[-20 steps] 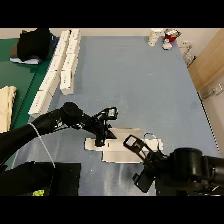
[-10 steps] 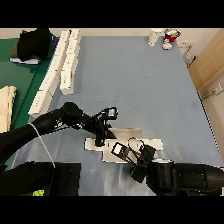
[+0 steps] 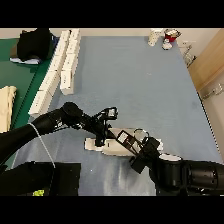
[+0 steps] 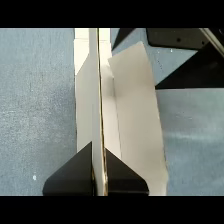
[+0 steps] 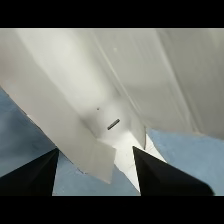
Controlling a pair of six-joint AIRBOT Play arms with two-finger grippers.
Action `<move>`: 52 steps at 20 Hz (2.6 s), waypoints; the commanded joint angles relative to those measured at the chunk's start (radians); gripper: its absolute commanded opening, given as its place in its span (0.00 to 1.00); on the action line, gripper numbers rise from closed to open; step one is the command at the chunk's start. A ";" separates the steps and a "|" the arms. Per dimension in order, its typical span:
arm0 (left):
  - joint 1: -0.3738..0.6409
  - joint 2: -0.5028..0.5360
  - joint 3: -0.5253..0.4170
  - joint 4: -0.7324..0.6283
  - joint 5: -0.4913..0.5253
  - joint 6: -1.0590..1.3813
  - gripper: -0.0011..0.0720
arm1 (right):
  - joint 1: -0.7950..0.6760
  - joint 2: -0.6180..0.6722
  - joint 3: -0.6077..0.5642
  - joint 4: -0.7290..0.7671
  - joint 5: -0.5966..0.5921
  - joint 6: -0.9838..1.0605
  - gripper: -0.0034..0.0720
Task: Fold the box.
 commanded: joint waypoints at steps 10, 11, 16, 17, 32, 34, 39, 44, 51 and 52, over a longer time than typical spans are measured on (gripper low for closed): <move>0.000 0.000 0.000 0.000 0.000 0.000 0.03 | -0.349 0.024 0.001 0.235 0.190 -0.521 1.00; 0.000 0.000 0.000 0.000 0.001 0.000 0.03 | -0.416 0.024 0.001 0.332 0.211 -0.666 1.00; 0.000 0.000 0.000 0.000 0.000 0.000 0.03 | -0.770 0.024 -0.016 0.769 0.203 -1.389 1.00; 0.000 0.000 0.000 0.000 0.000 0.000 0.03 | -0.820 0.024 -0.025 0.817 0.191 -1.471 1.00; 0.000 0.000 0.000 0.000 0.000 0.000 0.03 | -0.910 0.024 -0.095 0.905 0.151 -1.585 1.00; 0.000 0.000 0.000 0.000 0.000 0.000 0.03 | -0.910 0.024 -0.095 0.905 0.150 -1.595 1.00; 0.000 0.000 0.000 0.000 0.000 0.000 0.03 | -0.911 0.024 -0.108 0.967 0.192 -1.930 1.00; 0.000 0.000 0.000 0.000 0.000 0.000 0.03 | -0.912 0.024 -0.168 1.034 0.245 -2.015 1.00; 0.000 0.000 0.000 0.000 0.000 0.000 0.03 | -0.912 0.022 -0.204 1.030 0.277 -2.001 1.00; 0.000 0.000 0.000 0.000 0.000 0.000 0.03 | -0.912 0.022 -0.212 1.031 0.296 -2.001 1.00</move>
